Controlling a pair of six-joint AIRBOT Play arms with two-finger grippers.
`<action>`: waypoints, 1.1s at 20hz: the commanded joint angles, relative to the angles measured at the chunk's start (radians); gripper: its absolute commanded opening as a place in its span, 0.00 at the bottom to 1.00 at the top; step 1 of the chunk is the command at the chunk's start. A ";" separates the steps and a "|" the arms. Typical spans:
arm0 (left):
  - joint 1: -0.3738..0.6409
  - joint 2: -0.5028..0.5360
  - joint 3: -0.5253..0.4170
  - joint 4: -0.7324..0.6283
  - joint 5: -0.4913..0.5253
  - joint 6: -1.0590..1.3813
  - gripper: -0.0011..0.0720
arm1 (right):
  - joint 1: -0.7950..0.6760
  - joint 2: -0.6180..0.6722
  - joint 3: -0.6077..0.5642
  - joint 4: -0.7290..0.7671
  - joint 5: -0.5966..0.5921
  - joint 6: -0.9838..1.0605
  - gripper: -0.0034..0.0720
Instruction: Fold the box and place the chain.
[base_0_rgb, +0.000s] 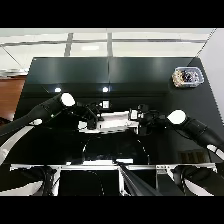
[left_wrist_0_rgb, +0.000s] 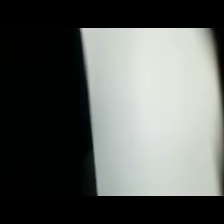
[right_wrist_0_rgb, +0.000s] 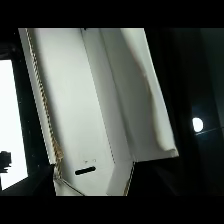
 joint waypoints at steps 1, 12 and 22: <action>0.000 0.000 0.000 0.001 -0.001 -0.002 0.05 | -0.006 -0.007 0.001 0.123 0.024 -0.142 0.98; 0.000 0.000 0.001 0.002 -0.003 -0.003 0.05 | -0.006 -0.156 0.001 0.126 0.098 -0.156 0.98; 0.000 0.000 0.001 0.002 -0.001 -0.002 0.05 | -0.005 -0.198 0.030 0.087 0.071 -0.071 0.93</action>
